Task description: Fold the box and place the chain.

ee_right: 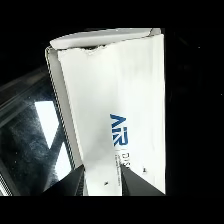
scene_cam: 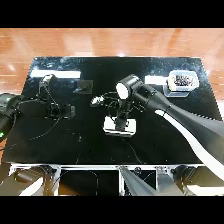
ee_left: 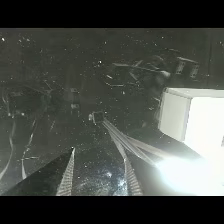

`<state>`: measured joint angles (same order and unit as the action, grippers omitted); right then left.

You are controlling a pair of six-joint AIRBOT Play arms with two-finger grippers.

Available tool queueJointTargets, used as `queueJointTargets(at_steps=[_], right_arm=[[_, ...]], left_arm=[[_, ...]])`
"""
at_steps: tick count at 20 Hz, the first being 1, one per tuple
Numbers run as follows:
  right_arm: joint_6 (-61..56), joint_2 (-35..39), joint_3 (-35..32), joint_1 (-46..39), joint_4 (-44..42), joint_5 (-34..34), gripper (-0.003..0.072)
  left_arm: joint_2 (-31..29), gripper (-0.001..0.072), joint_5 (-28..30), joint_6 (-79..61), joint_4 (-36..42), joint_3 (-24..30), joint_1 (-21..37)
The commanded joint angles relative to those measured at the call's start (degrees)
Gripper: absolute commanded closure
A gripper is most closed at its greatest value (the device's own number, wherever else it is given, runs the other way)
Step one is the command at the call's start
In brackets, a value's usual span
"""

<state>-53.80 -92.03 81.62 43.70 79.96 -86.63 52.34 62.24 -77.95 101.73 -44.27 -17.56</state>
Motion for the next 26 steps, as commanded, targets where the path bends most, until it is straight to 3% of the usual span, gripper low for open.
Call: queueJointTargets(at_steps=[1, 9, 10, 11, 13, 26], right_arm=[[-0.02, -0.87, 0.02, 0.02, -0.44, 0.7, 0.0409], [-0.92, -1.01, 0.02, 0.0, -1.68, 0.42, 0.0413], [-0.92, -0.98, 0.02, -0.02, -2.4, 0.24, 0.0488], [-1.95, -0.98, 0.02, -0.02, -2.36, 0.26, 0.0501], [-2.86, -1.01, 0.02, -0.02, -2.38, 0.31, 0.0647], [-3.26, -1.84, -0.79, -0.02, -2.14, 2.45, 0.0648]], left_arm=[[-0.02, 0.0296, -0.09, -0.02, 0.24, 0.02, 0.04], [0.07, 0.0296, -1.66, -0.04, 1.27, 0.09, 0.02], [0.07, 0.0296, -1.66, -0.04, 1.25, 0.09, 0.02], [0.07, 0.0296, -1.68, -0.04, 1.27, 0.09, 0.02], [0.07, 0.0296, -1.68, -0.04, 1.25, 0.09, 0.02], [0.07, 0.0296, -1.73, -0.04, 1.27, 0.09, 0.0]])
